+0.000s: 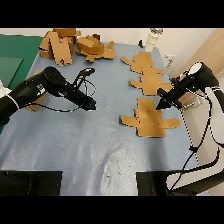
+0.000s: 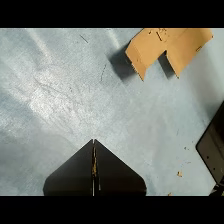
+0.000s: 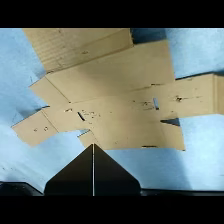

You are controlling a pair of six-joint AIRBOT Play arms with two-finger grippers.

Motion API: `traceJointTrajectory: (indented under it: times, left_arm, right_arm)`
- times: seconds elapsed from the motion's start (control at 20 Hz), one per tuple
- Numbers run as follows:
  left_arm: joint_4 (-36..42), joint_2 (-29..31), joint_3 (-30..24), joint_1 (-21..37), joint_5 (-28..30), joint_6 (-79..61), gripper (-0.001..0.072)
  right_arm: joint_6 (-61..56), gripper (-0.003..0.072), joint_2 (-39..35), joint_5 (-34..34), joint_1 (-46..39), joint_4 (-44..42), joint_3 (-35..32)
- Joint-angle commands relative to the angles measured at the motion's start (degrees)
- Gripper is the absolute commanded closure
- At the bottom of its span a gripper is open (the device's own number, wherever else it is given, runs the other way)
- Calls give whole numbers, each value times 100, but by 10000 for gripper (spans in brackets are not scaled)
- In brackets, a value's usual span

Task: Fold the box.

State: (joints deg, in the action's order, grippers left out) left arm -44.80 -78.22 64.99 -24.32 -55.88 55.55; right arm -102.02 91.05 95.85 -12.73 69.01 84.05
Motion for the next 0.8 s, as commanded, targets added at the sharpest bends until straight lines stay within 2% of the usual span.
traceJointTrajectory:
  times: [0.0,0.6,0.75]
  left_arm:
    - [0,-2,0,2,-7,0,695]
    - [0,-2,0,2,-7,0,695]
    - [2,-2,0,0,293,-101,695]
  right_arm:
    - [0,684,-4,9,0,2,-2]
    - [26,684,-2,-37,0,13,-2]
    - [68,684,13,-817,-4,297,-2]
